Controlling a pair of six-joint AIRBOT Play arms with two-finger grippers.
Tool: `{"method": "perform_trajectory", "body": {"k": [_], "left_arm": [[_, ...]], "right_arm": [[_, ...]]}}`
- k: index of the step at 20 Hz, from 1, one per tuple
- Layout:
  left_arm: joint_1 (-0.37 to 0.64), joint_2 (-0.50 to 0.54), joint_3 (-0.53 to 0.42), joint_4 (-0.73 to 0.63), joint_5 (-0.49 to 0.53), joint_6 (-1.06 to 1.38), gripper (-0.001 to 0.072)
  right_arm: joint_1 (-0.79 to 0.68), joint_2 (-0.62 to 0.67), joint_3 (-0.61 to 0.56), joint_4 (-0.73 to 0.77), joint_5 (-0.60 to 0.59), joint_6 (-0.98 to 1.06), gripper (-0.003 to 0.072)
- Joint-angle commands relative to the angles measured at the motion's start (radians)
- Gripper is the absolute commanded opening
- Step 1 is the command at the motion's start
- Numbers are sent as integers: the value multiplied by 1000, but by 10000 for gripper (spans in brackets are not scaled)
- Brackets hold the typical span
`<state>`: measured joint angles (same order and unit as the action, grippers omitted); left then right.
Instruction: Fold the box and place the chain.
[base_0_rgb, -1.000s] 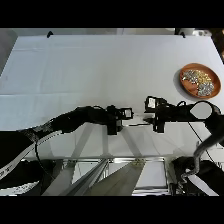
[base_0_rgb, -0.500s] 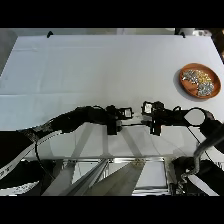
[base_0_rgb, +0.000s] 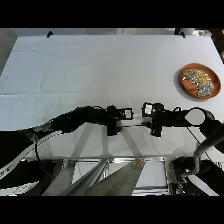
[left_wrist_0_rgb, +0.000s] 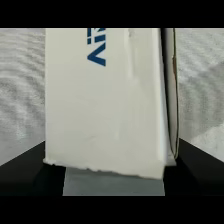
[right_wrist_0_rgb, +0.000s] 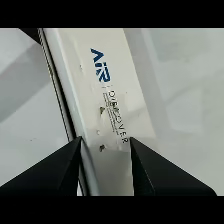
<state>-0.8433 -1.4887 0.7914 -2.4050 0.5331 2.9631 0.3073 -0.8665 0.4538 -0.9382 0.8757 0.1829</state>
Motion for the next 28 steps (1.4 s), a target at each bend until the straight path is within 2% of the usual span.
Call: {"method": "perform_trajectory", "body": {"k": [1,8,12,14,20,22,23,26,28], "left_arm": [[0,0,0,-2,-7,-4,255],[0,0,0,-2,-7,-4,255],[0,0,0,-2,-6,-4,255],[0,0,0,-2,-7,-4,255],[0,0,0,-3,-6,-4,255],[0,0,0,-2,-6,-4,255],[0,0,0,-2,-7,-4,255],[0,0,0,-2,-6,-4,255],[0,0,0,-2,-6,-4,255]], "right_arm": [[1,1,-1,0,56,3,296],[1,6,-17,-5,58,3,295],[1,73,-17,8,26,3,311],[0,98,-17,41,19,3,410],[0,108,-17,136,23,3,412],[0,119,-17,222,22,2,401],[0,119,-17,268,23,3,364],[0,118,-35,372,21,3,16],[0,116,-74,394,-10,3,15]]}}
